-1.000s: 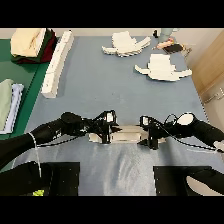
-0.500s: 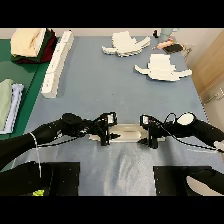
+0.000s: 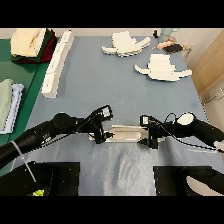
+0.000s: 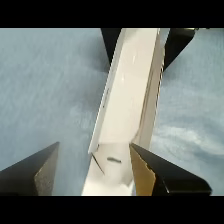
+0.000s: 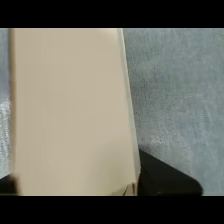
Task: Fold the box.
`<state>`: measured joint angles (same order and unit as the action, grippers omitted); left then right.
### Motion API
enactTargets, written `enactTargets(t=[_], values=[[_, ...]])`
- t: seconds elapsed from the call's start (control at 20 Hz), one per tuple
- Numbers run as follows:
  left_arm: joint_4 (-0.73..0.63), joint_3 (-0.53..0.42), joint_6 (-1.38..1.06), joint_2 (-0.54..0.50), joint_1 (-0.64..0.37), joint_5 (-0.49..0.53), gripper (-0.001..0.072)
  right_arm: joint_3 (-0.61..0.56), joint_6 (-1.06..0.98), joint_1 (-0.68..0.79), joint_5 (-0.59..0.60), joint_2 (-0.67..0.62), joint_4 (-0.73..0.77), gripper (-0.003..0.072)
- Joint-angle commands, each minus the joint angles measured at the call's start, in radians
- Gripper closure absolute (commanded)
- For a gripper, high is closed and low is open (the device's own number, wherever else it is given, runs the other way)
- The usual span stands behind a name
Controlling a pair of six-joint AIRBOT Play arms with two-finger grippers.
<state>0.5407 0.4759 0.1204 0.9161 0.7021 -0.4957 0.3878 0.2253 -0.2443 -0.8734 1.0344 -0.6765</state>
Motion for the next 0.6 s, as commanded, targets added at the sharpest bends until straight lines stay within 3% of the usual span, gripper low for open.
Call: enactTargets(t=[0.0,0.05,0.1,0.15,0.25,0.35,0.55], values=[[0.473,0.001,0.659,-0.118,0.001,-0.174,0.0072,0.000,0.000,0.000,0.000,0.000,0.000,0.0169],[0.542,0.001,0.806,-0.151,0.001,-0.253,0.0079,0.000,0.000,0.000,0.000,0.000,0.000,0.0169],[0.556,0.001,0.911,-0.183,0.001,-0.329,0.0323,0.000,0.000,-0.001,0.000,0.000,0.000,0.0169],[0.546,0.001,0.965,-0.214,0.004,-0.400,0.0702,0.000,0.000,-0.001,0.000,0.000,0.000,0.0169],[0.412,0.001,0.987,-0.248,0.023,-0.469,0.0695,0.000,0.000,0.000,0.000,0.000,0.000,0.0169],[0.188,0.010,1.004,-0.217,0.050,-0.454,0.0696,0.000,0.000,0.000,0.000,0.000,0.000,0.0169],[0.010,0.122,1.006,0.024,0.076,-0.394,0.0696,0.000,0.000,0.000,0.000,0.000,0.000,0.0169]])
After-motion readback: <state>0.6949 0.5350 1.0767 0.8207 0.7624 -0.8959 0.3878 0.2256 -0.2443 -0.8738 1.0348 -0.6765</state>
